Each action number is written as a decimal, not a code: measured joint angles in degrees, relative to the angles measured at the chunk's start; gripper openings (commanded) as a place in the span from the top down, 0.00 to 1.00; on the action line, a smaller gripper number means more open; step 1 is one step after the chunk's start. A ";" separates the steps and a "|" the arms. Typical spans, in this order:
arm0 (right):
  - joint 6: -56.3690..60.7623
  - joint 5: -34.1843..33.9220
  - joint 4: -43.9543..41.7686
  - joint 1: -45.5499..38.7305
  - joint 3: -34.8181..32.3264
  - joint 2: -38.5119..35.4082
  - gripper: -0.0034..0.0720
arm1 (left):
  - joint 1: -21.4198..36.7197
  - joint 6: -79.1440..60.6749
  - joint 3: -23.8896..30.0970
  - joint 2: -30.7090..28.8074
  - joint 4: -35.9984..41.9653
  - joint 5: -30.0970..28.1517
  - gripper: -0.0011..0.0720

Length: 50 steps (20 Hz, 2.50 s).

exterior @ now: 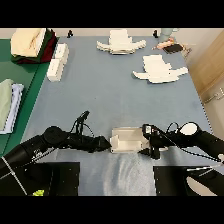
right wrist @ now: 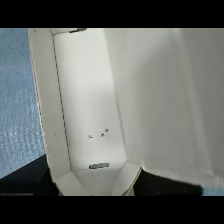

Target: Fold the box.

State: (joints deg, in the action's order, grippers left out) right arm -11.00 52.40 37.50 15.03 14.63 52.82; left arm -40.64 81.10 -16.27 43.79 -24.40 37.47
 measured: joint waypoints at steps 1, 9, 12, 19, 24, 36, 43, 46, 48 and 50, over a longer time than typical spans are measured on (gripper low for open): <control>0.00 0.02 0.00 0.00 0.00 0.00 0.28 | 0.00 0.13 -0.31 0.00 0.20 0.26 0.04; 0.00 0.00 0.00 0.00 0.00 0.00 0.28 | -0.02 0.02 -1.09 0.13 1.29 -1.46 0.07; 0.00 0.00 0.00 0.00 0.00 0.00 0.28 | -0.13 -0.48 -1.11 0.44 1.92 -1.77 0.08; -0.02 0.00 0.00 0.00 0.00 0.00 0.28 | -4.63 5.86 -4.44 2.34 -3.93 -3.72 0.09; -0.02 0.00 0.00 0.00 0.00 0.00 0.28 | -11.37 25.57 -11.82 8.59 -23.80 -2.89 0.09; 0.00 0.00 0.00 0.00 0.00 0.00 0.28 | -23.93 62.55 -31.04 24.70 -57.29 13.27 0.15; -0.02 0.02 0.00 0.00 0.00 0.00 0.28 | -26.93 68.06 -37.07 30.80 -61.42 18.71 0.15; -0.02 0.00 0.00 0.00 0.00 0.00 0.28 | -27.34 68.52 -38.64 32.89 -61.96 20.31 0.18; -0.02 0.00 0.00 0.00 0.00 0.00 0.28 | -27.52 68.70 -39.12 33.66 -62.16 20.81 0.57; -0.02 0.00 0.00 0.00 0.00 0.00 0.28 | -27.76 68.76 -39.34 34.14 -62.25 21.07 0.57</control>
State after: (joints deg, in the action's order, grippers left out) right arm -11.03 52.40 37.50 15.03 14.63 52.82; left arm -68.40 149.86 -55.61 77.93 -86.65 58.54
